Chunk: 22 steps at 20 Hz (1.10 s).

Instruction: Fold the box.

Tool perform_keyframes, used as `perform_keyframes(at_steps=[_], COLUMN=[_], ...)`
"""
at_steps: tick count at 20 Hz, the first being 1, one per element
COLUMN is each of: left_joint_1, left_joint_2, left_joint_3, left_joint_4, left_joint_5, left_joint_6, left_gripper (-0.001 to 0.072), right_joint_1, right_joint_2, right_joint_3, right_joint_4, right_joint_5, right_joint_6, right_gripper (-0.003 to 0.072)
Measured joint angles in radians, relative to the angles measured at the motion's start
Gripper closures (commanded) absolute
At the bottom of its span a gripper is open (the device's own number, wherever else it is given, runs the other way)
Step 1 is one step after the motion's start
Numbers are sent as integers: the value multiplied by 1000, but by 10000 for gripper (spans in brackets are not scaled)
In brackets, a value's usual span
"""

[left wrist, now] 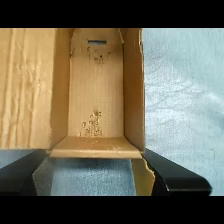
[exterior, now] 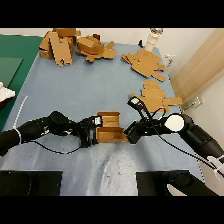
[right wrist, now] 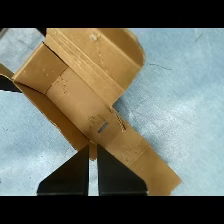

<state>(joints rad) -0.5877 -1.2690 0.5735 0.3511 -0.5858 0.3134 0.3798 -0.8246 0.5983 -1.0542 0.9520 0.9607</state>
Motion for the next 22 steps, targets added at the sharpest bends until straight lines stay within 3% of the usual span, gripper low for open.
perform_keyframes(at_steps=[5,7,22], left_joint_1=[-14,-21,-28], left_joint_2=[-1,-1,-4], left_joint_3=[0,1,4], left_joint_4=[-12,-14,-4], left_joint_5=[5,11,11], left_joint_6=[0,0,4], left_gripper=[-6,109,113], right_joint_1=[0,0,0], right_joint_2=[0,0,0], right_joint_3=[0,0,0], right_joint_4=[3,3,6], right_joint_5=[-13,-15,-19], right_joint_6=[0,0,61], right_gripper=[610,609,606])
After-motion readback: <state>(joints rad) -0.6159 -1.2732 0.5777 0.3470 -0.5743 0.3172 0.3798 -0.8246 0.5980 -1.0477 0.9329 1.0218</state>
